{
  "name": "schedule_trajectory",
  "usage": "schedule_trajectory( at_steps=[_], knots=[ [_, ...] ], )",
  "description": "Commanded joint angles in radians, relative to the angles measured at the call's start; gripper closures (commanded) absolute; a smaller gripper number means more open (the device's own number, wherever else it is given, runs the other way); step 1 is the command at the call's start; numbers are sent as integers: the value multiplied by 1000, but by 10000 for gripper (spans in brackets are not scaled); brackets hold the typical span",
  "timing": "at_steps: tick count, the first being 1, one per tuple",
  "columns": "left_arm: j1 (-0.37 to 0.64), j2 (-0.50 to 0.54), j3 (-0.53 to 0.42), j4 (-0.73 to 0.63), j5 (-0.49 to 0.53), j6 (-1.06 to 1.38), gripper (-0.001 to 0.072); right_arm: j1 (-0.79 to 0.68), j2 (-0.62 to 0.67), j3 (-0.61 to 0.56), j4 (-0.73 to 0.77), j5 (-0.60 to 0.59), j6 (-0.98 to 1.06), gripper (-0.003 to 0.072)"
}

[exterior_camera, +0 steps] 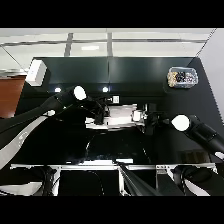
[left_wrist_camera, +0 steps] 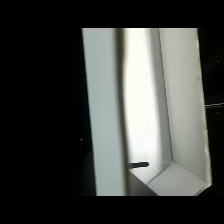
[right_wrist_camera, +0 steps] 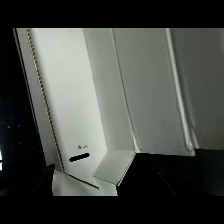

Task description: Fold the box and place the chain.

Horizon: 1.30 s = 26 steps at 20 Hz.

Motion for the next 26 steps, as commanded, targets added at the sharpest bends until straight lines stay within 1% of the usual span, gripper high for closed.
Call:
schedule_trajectory(
  at_steps=[1, 2, 3, 5, 8, 10, 15, 17, 20, 24, 26],
  knots=[
    [-1, -1, 0, 1, -2, 2, 683, -62, -26, 9, 239, 48, -166, -8],
    [-1, -1, 0, 1, -2, 2, 683, -85, -39, 9, 302, 90, -244, -7],
    [-1, -1, 0, 1, -3, 1, 683, -101, -50, 9, 329, 111, -309, -7],
    [-1, -1, 0, 2, -9, 1, 683, -116, -76, 9, 370, 122, -325, -7],
    [-1, 0, 16, 20, -98, 2, 684, -114, -112, 9, 432, 190, -353, -7],
    [-1, -1, 19, 24, -126, 2, 683, -106, -129, 9, 432, 209, -356, -6],
    [-1, -1, 18, 24, -125, 2, 684, -106, -206, 9, 430, 210, -355, -7],
    [-1, -1, 18, 24, -125, 2, 684, -106, -214, 9, 423, 211, -355, -7],
    [-1, -1, 18, 24, -125, 2, 684, -106, -223, 9, 309, 213, -343, -7],
    [-1, -1, 18, 24, -125, 2, 684, -84, -244, 9, 315, 203, -344, -6],
    [-1, -1, 18, 24, -126, 2, 684, -60, -247, 9, 315, 197, -344, 24]
  ],
)
